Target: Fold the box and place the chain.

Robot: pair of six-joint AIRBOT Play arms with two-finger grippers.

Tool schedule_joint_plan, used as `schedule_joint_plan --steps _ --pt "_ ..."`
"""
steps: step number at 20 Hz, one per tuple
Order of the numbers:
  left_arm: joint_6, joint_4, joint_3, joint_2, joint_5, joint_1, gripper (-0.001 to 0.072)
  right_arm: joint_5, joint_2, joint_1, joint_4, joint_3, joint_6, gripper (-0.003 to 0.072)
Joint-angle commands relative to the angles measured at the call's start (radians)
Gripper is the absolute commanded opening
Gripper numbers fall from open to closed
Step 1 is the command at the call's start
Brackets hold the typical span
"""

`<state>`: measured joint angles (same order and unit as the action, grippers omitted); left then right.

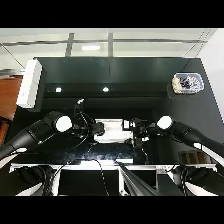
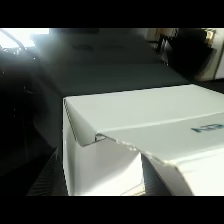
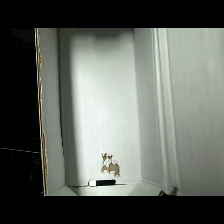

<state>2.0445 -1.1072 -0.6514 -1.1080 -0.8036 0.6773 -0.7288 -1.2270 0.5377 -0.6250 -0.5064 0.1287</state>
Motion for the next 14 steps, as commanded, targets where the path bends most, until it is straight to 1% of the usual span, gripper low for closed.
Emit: schedule_joint_plan --steps 1,6,8,11,12,14 --pt "0.006 -0.007 -0.001 -0.006 0.018 0.001 0.0572 0.0 0.0 0.0 0.0 0.0 -0.001 0.0459" --pt "0.027 -0.026 -0.001 -0.018 0.016 0.042 0.0572 0.0 0.0 0.0 0.0 0.0 -0.001 0.046" --pt "0.092 -0.106 -0.006 -0.018 0.007 0.061 0.0568 0.0 0.0 0.0 0.0 0.0 -0.001 0.0459" --pt "0.185 -0.263 -0.05 -0.037 -0.082 0.101 0.0568 0.0 0.0 0.0 0.0 0.0 0.0 0.046" --pt "0.206 -0.299 -0.07 -0.051 -0.101 0.116 0.0568 0.0 0.0 0.0 0.0 0.0 -0.001 0.046" --pt "0.238 -0.317 -0.103 -0.081 -0.119 0.132 0.0567 0.001 0.0 0.0 0.0 0.0 -0.001 0.046"
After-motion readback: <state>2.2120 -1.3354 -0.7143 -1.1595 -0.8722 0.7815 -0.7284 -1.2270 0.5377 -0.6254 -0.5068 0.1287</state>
